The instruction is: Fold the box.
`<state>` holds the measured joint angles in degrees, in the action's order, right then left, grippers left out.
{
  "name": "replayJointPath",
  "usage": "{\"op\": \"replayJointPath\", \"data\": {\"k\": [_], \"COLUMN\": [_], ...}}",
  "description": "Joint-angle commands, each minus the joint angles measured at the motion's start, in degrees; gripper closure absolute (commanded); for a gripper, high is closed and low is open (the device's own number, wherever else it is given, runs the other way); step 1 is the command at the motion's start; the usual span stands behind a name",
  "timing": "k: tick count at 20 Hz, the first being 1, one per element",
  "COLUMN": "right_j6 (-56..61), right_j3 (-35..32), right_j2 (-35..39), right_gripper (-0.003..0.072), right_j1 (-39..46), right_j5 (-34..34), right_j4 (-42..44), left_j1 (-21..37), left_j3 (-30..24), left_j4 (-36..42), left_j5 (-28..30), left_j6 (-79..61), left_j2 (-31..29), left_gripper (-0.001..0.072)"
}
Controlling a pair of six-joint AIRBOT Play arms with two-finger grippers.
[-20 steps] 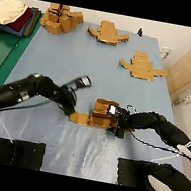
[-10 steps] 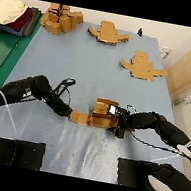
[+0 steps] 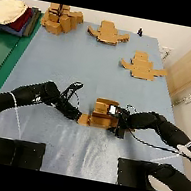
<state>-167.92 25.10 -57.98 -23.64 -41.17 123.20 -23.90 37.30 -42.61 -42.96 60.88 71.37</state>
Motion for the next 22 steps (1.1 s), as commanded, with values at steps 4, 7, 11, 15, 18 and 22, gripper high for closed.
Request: {"op": "replayJointPath", "data": {"k": [4,7,11,15,18,22], "right_j6": [0.0,0.0,0.0,0.0,0.0,0.0], "right_j3": [0.0,0.0,0.0,0.0,0.0,0.0], "right_j2": [0.0,0.0,0.0,0.0,0.0,0.0], "right_gripper": [0.0114,0.0114,0.0114,0.0114,0.0114,0.0114], "right_j1": [0.0,0.0,0.0,0.0,0.0,0.0], "right_j5": [0.0,0.0,0.0,0.0,0.0,0.0], "right_j4": [0.0,0.0,0.0,0.0,0.0,0.0], "left_j1": [-1.1,-1.1,-1.5,-1.9,-1.8,-1.8], "left_j3": [6.6,8.1,8.1,8.1,8.1,8.1], "left_j4": [0.9,0.9,2.3,2.8,3.3,3.3], "left_j5": [-8.7,-8.9,-9.5,-8.3,-7.9,-7.6], "left_j6": [1.0,3.2,3.3,3.1,3.2,3.2], "left_j2": [-2.4,-2.2,0.0,0.2,0.4,0.4], "left_gripper": [0.0695,0.0693,0.0357,0.0377,0.0283,0.0282]}}
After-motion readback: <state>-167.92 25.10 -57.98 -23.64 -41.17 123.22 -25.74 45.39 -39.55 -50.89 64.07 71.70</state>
